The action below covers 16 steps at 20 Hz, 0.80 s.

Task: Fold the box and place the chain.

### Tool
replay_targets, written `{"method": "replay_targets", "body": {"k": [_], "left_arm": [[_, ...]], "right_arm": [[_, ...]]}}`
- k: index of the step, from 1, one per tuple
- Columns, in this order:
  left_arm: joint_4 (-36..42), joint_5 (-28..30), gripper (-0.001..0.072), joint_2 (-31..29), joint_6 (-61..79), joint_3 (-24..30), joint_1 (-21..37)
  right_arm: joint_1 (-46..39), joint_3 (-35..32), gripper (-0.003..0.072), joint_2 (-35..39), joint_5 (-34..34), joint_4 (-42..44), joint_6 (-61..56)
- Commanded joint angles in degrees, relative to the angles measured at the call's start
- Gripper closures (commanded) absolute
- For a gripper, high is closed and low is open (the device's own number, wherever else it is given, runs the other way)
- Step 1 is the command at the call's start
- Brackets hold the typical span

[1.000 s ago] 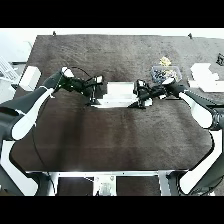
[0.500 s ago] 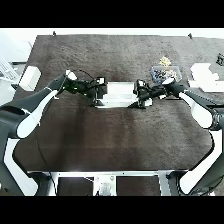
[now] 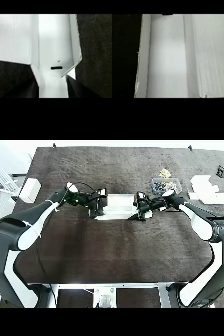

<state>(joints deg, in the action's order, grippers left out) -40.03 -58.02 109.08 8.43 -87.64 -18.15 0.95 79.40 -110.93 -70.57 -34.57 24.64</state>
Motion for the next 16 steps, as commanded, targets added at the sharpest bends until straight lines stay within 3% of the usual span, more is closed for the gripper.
{"method": "replay_targets", "body": {"k": [1,2,16], "left_arm": [[0.09,-0.09,0.0341,0.02,-0.59,0.02,-0.72],[0.11,-0.07,0.0498,0.02,-0.92,0.02,-0.9],[7.1,1.75,0.0499,0.7,0.61,0.7,-2.78]], "right_arm": [[0.04,0.0,0.0095,0.0,0.0,0.02,0.0],[0.04,0.0,0.0095,0.0,0.0,0.02,0.0],[0.04,0.0,0.0095,0.0,0.0,0.04,0.0]]}}
